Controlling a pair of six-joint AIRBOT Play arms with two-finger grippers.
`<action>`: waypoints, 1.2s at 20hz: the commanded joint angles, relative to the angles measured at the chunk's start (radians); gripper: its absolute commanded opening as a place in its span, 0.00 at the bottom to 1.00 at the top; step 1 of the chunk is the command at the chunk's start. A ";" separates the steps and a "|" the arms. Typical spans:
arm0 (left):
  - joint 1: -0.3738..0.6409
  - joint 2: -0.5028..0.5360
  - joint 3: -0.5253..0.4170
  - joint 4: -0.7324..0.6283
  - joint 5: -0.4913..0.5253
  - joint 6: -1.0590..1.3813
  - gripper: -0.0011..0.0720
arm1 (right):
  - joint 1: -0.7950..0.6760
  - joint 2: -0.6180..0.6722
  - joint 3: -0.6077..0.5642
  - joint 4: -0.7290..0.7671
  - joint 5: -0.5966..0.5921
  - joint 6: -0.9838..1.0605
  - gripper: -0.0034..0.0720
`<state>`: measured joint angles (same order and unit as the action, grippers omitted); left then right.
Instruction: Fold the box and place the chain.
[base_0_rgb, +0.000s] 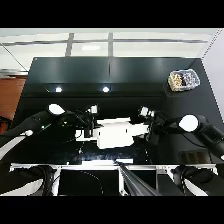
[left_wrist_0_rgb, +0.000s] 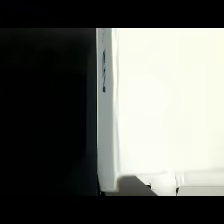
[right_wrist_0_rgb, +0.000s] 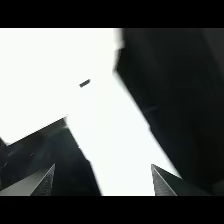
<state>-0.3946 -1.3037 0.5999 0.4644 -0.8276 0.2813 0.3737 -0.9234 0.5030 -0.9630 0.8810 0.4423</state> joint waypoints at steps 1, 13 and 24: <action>-0.016 -0.002 0.001 0.037 0.005 0.003 0.06 | 0.063 -0.001 -0.050 -0.014 -0.013 -0.079 0.99; -0.084 -0.003 0.001 0.149 0.067 -0.050 0.06 | 0.283 -0.016 -0.100 0.014 -0.188 -0.152 0.99; -0.084 -0.003 0.001 0.149 0.065 -0.050 0.06 | 0.327 -0.016 -0.100 0.111 -0.221 -0.185 0.99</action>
